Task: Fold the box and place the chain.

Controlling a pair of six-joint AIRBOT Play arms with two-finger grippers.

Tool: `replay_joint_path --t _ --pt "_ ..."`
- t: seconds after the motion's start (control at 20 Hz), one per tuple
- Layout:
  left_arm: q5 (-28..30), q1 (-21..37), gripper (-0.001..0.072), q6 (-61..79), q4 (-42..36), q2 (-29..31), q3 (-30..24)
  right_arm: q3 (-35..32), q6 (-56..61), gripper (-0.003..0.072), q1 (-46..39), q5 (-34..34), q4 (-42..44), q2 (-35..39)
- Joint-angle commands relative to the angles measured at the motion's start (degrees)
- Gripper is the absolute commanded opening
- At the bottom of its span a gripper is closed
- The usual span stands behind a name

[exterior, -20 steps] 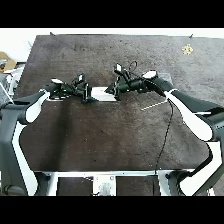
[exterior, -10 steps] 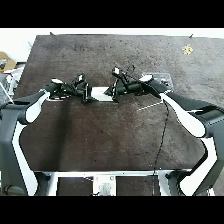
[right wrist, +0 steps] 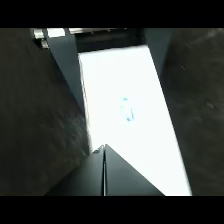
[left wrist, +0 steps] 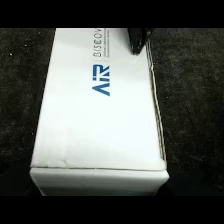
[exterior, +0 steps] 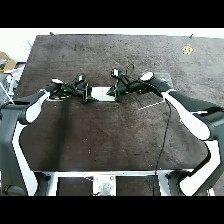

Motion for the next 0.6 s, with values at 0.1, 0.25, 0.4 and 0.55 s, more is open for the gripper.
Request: replay_joint_path --t 0.1,0.25,0.4,0.55 --pt "0.02 0.04 0.0281 0.02 0.04 -0.04 -0.02 -0.09 7.26 0.0001 0.02 -1.73 6.49 14.1" --pt "0.0 0.04 0.0282 0.0 0.04 -0.04 -0.02 -5.38 12.83 0.0001 0.02 -10.29 4.92 25.97" --pt "0.0 0.04 0.0281 0.02 0.04 -0.04 -0.02 -17.46 22.69 0.0001 -0.94 -22.6 -1.42 39.8" --pt "0.02 0.04 0.0281 0.02 0.04 -0.04 -0.02 -33.27 29.31 0.0001 -4.37 -29.97 -3.23 53.77"
